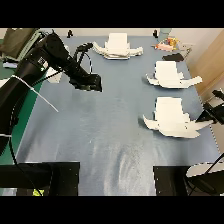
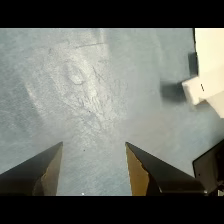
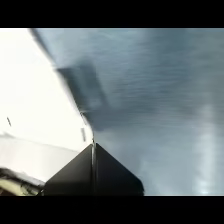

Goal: Fold the box.

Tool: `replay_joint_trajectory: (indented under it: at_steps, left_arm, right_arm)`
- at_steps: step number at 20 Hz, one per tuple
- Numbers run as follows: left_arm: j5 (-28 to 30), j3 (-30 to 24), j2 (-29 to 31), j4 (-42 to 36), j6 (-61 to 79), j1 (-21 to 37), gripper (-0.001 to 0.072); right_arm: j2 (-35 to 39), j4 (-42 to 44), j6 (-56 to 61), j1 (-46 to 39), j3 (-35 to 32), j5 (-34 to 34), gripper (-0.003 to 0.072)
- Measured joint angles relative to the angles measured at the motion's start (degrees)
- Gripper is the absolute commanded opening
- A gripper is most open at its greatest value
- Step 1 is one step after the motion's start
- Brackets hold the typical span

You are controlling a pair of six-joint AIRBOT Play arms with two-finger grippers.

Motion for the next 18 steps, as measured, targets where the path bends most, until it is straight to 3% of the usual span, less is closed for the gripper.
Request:
replay_joint_trajectory:
  at_steps: [7,10,14,18]
  left_arm:
    - [-1.4,0.0,0.0,0.0,0.1,0.0,0.0591]
    - [-2.8,0.0,0.4,0.6,1.0,0.0,0.0591]
    - [-6.2,-0.8,2.3,4.1,1.4,0.1,0.0591]
    - [-8.1,-7.2,6.5,6.5,1.7,-0.1,0.0591]
  right_arm:
    - [3.0,14.7,-1.6,9.1,-0.3,2.4,0.0004]
    - [8.4,18.7,-1.4,16.0,-2.9,-3.1,0.0005]
    - [17.4,20.8,0.3,25.1,-11.7,-13.2,0.0004]
    - [25.5,21.3,2.6,32.5,-23.5,-22.9,0.0004]
